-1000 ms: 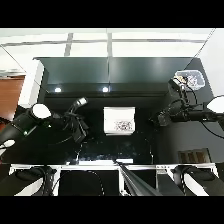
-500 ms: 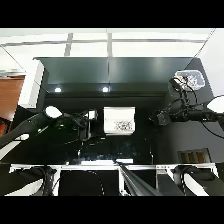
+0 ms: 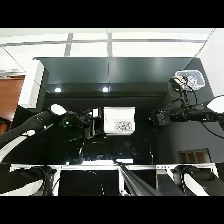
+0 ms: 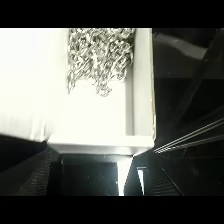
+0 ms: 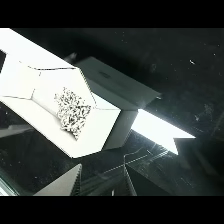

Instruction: Fold the box and place the chain.

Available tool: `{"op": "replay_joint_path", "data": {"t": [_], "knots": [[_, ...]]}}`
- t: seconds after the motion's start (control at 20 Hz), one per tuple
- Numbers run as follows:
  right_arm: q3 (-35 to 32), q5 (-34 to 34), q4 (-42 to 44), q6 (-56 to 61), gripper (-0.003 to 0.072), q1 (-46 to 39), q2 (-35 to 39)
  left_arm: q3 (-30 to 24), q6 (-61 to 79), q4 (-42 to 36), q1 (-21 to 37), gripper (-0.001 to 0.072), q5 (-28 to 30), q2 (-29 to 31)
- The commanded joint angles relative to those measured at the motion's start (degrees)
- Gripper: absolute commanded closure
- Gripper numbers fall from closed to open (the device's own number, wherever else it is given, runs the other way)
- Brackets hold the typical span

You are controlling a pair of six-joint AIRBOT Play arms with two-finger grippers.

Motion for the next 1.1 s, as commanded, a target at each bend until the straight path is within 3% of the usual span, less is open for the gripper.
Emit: {"op": "replay_joint_path", "data": {"t": [0.0, 0.3, 0.35, 0.45, 0.55, 0.6, 0.65, 0.8, 1.05], "knots": [[0.0, 0.1, 0.0, 0.0, 0.0376, 0.1, 0.0, 0.1, 0.0, -0.9, -0.8, -0.0004, 0.8, -0.2], [0.0, -0.6, 0.0, 0.0, 0.0376, 0.1, 0.0, 0.1, 0.0, -0.9, -1.2, 0.0024, 1.0, -0.2], [0.0, -0.9, 0.0, 0.0, 0.0376, 0.1, 0.0, 0.1, 0.0, -1.4, -1.2, 0.0097, 1.0, -0.2], [0.0, -1.5, 0.1, 0.0, 0.0376, 0.1, 0.0, 0.1, 0.0, -1.8, -1.2, 0.0313, 1.6, -0.2], [-0.1, -2.1, 0.5, 1.4, 0.0371, 0.2, 0.0, 0.1, 0.0, -1.8, -1.2, 0.0333, 1.7, -0.2], [-0.1, -3.7, 0.5, 3.7, 0.0139, 0.5, 0.0, 0.1, 0.0, -1.8, -1.2, 0.0333, 1.7, -0.2], [-0.1, -7.6, 1.1, 5.6, -0.0030, 1.3, -0.2, 0.1, 0.0, -1.8, -1.2, 0.0333, 1.7, -0.2], [3.0, -22.8, 8.5, 5.5, -0.0025, 4.6, -4.6, 0.1, 0.0, -1.7, -1.2, 0.0333, 1.7, -0.2], [14.5, -18.9, 8.4, -1.0, -0.0025, 12.7, -19.7, 0.1, 0.0, -1.7, -1.2, 0.0333, 1.5, -0.2]]}}
